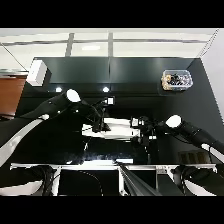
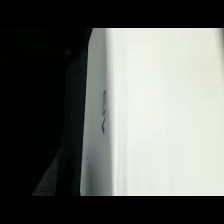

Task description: Fold the box and place the chain.

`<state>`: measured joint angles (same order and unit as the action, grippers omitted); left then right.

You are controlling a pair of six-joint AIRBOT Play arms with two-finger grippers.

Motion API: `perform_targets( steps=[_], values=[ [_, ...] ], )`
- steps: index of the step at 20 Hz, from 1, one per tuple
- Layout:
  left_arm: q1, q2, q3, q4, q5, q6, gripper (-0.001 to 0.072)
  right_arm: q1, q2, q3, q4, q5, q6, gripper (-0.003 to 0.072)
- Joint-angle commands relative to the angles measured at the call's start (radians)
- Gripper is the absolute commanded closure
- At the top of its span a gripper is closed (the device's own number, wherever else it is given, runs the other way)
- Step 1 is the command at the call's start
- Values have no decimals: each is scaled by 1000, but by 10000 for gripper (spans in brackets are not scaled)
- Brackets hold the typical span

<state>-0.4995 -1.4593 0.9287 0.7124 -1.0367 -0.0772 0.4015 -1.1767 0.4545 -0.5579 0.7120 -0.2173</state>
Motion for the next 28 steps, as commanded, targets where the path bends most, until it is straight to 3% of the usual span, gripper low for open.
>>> perform_targets(
  steps=[1,4,5,6,7,10,14,18,21,23,26,28],
  values=[
    [10,109,1,191,-90,-182,152,0,0,-1,-1,2,-1,186],
    [10,206,1,422,-194,-436,176,1,0,-1,-16,19,-5,186],
    [10,238,1,486,-227,-521,336,1,0,-1,-19,29,-14,186],
    [10,266,1,535,-251,-573,615,1,0,-1,-19,32,-16,186],
    [11,290,0,564,-292,-592,680,1,0,-1,-19,32,-16,186],
    [8,354,-43,460,-327,-631,683,1,0,-1,-20,38,-23,186],
    [-3,468,-241,30,-35,-625,681,1,0,-1,-21,39,-23,186],
    [-66,443,-357,-286,248,-515,679,1,0,-1,-21,39,-23,186],
    [-126,378,-360,-328,575,-505,680,1,0,-1,-21,39,-23,186],
    [-136,326,-355,-327,715,-469,680,1,0,-1,-21,39,-23,186],
    [-132,263,-342,-291,715,-442,680,1,0,-1,-21,39,-23,186],
    [-132,226,-341,-278,632,-442,679,1,0,-1,-21,39,-23,186]
  ],
)
